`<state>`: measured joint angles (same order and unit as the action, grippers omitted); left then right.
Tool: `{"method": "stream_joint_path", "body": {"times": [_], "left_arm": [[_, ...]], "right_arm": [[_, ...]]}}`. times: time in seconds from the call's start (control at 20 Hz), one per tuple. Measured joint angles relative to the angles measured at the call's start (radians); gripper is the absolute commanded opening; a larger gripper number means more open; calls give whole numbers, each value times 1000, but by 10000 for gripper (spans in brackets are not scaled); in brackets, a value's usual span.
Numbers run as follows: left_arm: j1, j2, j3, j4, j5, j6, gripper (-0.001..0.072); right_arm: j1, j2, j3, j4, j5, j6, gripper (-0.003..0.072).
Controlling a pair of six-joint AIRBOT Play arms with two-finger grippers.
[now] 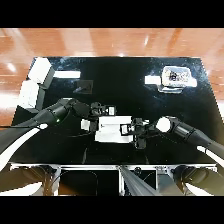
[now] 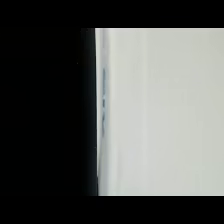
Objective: Fold the box and place the chain.
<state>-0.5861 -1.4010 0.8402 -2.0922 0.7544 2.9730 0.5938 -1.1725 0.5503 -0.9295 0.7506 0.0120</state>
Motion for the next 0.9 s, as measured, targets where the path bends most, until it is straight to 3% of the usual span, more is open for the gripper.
{"method": "stream_joint_path", "body": {"times": [0.6, 0.9], "left_arm": [[0, -7, 0, -21, 10, -2, 27], [0, -7, 0, -18, 6, -2, 27]], "right_arm": [[-18, 45, 2, 27, -71, 150, 711], [-50, 72, 0, 16, -40, 221, 711]]}}
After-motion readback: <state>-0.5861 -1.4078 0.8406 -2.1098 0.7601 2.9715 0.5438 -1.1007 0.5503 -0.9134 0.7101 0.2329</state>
